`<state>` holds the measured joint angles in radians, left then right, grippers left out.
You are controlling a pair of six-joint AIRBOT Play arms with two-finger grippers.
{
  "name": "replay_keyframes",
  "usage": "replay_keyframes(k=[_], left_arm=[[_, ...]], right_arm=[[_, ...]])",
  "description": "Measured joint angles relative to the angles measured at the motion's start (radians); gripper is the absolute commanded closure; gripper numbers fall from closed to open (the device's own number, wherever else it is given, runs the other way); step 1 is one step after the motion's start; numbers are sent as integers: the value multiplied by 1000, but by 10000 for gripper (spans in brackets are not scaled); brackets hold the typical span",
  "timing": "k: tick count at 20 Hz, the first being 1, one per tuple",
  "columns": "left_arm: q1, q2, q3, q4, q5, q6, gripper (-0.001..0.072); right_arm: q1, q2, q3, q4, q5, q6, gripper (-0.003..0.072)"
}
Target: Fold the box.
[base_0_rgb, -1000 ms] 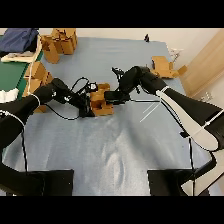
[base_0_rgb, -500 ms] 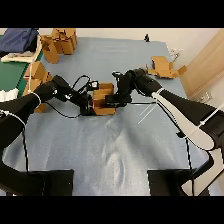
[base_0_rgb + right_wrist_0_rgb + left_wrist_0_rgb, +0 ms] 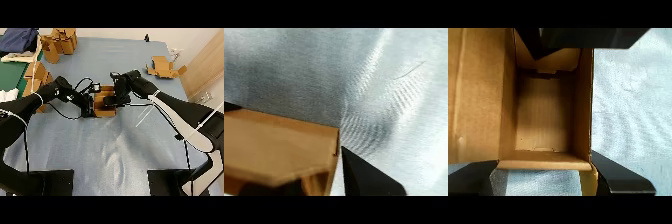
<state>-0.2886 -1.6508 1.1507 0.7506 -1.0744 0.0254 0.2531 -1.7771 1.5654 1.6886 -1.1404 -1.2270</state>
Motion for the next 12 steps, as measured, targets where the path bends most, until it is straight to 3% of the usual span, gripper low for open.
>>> replay_keyframes(k=[2,12], left_arm=[[-2,0,0,10,0,0,492],[-5,0,1,45,-1,-12,492]], right_arm=[[3,0,0,-3,1,5,413],[13,-7,0,0,3,13,432]])
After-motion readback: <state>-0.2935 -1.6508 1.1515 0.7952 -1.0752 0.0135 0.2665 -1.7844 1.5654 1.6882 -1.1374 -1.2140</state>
